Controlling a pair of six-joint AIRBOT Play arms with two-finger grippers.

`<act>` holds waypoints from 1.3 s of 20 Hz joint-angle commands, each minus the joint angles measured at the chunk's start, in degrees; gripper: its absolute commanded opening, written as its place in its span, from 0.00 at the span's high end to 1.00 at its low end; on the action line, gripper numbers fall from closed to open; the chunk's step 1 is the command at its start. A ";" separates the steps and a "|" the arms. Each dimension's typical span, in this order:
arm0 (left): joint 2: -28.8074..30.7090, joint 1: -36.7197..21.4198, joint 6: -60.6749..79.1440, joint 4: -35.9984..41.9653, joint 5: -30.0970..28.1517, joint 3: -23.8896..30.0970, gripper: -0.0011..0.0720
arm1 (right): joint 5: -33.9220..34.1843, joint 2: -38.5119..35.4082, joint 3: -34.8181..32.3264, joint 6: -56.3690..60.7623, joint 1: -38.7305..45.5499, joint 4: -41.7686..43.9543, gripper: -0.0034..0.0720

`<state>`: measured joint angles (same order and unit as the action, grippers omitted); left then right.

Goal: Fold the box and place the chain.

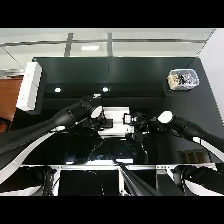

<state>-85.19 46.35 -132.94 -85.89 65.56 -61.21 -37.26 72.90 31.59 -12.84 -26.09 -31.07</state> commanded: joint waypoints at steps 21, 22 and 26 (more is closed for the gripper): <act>-0.07 0.09 -0.96 -0.68 -0.94 -0.07 0.95 | 0.02 -0.02 0.02 -0.09 0.00 -0.02 0.41; -0.07 0.09 -0.96 -0.63 -0.94 -0.07 0.95 | 0.02 -0.02 0.02 -0.09 0.00 -0.04 0.41; -0.07 0.09 -0.74 -0.39 -0.87 -0.07 0.95 | 0.04 -0.02 0.02 -0.09 0.00 -0.02 0.41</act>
